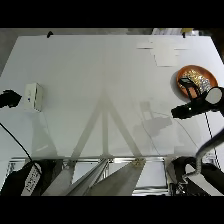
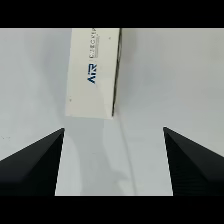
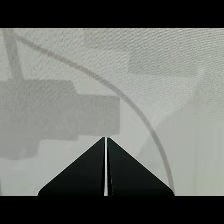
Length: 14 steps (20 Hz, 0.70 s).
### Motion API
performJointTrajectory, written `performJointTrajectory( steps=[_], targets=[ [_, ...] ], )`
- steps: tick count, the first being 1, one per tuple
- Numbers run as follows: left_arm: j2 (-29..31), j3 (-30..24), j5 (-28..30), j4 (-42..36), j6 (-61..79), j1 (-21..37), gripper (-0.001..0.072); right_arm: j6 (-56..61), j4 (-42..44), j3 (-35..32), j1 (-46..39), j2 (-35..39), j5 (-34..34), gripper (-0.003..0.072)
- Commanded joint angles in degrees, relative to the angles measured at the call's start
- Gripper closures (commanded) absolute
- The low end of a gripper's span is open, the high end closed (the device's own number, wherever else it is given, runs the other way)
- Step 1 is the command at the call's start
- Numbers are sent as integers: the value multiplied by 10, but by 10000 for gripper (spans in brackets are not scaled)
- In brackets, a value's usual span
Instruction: Fold the box and place the chain.
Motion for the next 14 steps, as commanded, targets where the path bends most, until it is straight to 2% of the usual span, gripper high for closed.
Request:
performJointTrajectory(
  steps=[1,14],
  targets=[
    [13,0,-7,-10,0,0,20,0,0,0,0,0,0,667],
    [-19,-3,-4,-11,0,0,20,0,0,0,0,0,0,667]
  ],
)
